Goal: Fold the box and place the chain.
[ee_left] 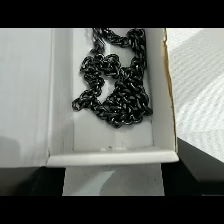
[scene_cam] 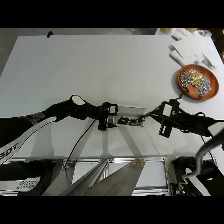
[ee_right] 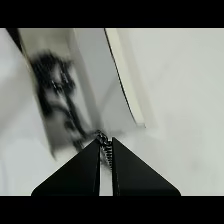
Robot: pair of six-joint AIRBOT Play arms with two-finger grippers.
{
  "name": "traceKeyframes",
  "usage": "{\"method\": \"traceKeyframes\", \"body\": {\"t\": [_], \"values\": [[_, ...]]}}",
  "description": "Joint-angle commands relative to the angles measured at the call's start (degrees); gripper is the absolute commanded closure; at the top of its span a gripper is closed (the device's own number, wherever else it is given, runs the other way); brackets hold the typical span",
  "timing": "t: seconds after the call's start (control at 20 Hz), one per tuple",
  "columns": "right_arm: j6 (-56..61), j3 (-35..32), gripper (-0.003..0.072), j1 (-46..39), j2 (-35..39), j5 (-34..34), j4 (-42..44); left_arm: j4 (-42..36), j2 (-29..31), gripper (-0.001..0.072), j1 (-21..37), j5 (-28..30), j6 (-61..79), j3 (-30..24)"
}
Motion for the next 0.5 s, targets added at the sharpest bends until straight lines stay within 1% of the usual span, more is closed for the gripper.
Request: {"method": "traceKeyframes", "body": {"t": [0.0, 0.1, 0.2, 0.25, 0.4, 0.45], "values": [[1.53, 0.04, 0.0669, 0.04, 2.67, 1.84, 20.39, 0.0, -0.02, 0.0457, 0.02, 0.02, 0.0, 0.0], [1.57, 0.04, 0.0669, 0.5, 0.96, 1.81, 22.56, 0.0, -0.02, 0.0458, 0.02, 0.02, 0.0, 0.0], [1.51, 0.04, 0.0668, 4.0, -2.1, 0.98, 23.54, 0.0, -0.02, 0.0458, 0.02, 0.02, 0.02, 0.0], [1.51, 0.04, 0.0668, 6.56, -3.78, -0.98, 23.26, 0.0, -0.02, 0.0458, 0.02, 0.02, 0.0, 0.0], [1.73, 0.04, 0.0667, 13.68, -10.47, -12.57, 20.57, 0.0, -0.02, 0.0457, 0.02, 0.02, 0.0, 0.0], [1.77, 0.04, 0.0667, 14.84, -12.81, -15.04, 19.39, 0.0, -0.02, 0.0457, 0.02, 0.02, 0.0, 0.0]]}}
